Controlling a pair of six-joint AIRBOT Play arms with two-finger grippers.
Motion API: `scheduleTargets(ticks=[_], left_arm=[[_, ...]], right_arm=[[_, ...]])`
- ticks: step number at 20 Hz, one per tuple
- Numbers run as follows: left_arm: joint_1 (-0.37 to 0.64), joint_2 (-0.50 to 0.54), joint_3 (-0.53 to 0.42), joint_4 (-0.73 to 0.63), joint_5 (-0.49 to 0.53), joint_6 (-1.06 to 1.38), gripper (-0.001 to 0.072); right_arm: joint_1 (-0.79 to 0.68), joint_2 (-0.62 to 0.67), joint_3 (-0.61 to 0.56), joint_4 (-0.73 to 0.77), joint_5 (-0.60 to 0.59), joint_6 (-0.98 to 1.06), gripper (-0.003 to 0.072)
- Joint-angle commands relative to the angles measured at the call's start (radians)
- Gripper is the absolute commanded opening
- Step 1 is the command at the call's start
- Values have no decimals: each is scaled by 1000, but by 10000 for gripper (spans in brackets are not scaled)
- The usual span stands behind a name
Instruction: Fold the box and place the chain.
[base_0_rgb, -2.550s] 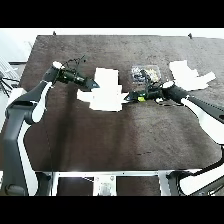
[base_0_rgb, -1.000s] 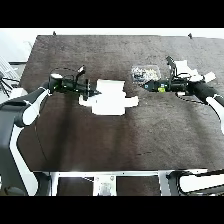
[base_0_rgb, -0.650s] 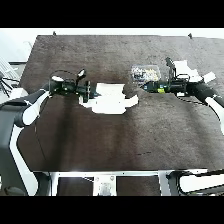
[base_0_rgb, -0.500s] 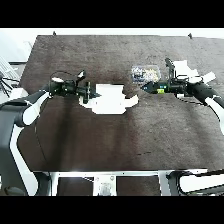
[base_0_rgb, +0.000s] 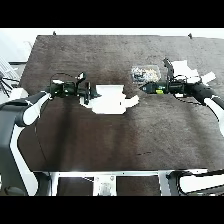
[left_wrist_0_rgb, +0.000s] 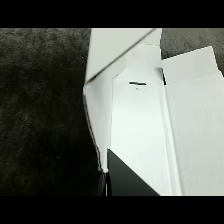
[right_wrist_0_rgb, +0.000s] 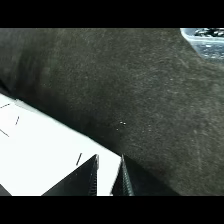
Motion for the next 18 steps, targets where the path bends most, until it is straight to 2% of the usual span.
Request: scheduleTargets(ticks=[1, 3, 7, 12, 16, 18], left_arm=[[1, -4, -2, -33, 31, 38, 17], [1, -7, -2, -62, -35, 94, 17], [1, -7, -2, -58, -46, 98, 17], [1, -14, -2, 2, -8, 48, 20], [1, -16, -2, 2, -2, 42, 21], [1, -15, -2, 2, -3, 42, 21]], right_arm=[[20, 0, 0, 0, -8, -36, 203], [34, 0, 0, 1, -17, -73, 203], [41, 0, -2, 1, -4, -75, 202], [54, 10, -51, 16, -5, -121, 193], [76, 76, -101, 31, -5, -194, 191], [86, 109, -129, 95, -8, -286, 167]])
